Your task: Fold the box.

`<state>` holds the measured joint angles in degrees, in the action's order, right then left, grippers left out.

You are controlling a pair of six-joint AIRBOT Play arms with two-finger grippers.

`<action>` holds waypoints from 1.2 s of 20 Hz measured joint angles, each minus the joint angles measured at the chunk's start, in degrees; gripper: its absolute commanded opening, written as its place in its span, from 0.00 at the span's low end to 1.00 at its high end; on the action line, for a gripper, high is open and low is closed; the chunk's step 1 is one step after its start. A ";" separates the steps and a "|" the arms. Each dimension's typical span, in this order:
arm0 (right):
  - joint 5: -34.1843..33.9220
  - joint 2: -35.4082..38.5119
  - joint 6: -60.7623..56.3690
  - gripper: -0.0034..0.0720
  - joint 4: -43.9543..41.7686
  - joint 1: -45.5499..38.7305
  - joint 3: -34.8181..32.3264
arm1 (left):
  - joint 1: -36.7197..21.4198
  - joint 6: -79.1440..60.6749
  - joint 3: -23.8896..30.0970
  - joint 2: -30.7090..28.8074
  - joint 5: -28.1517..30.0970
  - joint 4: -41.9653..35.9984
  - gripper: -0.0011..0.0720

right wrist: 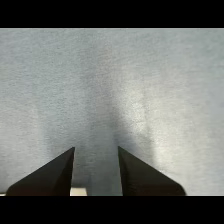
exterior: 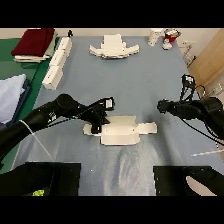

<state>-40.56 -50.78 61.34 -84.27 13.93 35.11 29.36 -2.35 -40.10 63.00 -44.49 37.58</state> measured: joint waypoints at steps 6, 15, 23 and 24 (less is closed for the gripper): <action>0.00 0.00 -0.02 0.59 -1.36 0.07 0.00 | -2.21 0.72 -3.85 0.96 -4.52 0.79 0.03; 0.00 0.00 -0.04 0.59 -1.86 0.07 0.00 | -2.62 3.02 -4.90 5.53 -6.62 0.55 0.03; -0.13 0.00 -0.04 0.59 -2.56 0.07 0.00 | -2.62 4.33 -6.58 6.05 -8.04 1.49 0.03; -0.13 0.00 -0.04 0.59 -2.89 0.07 0.00 | -2.62 4.52 -6.69 6.05 -8.28 1.49 0.03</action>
<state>-40.69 -50.78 61.30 -87.15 14.00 35.11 26.74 2.17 -46.78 69.06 -52.77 39.07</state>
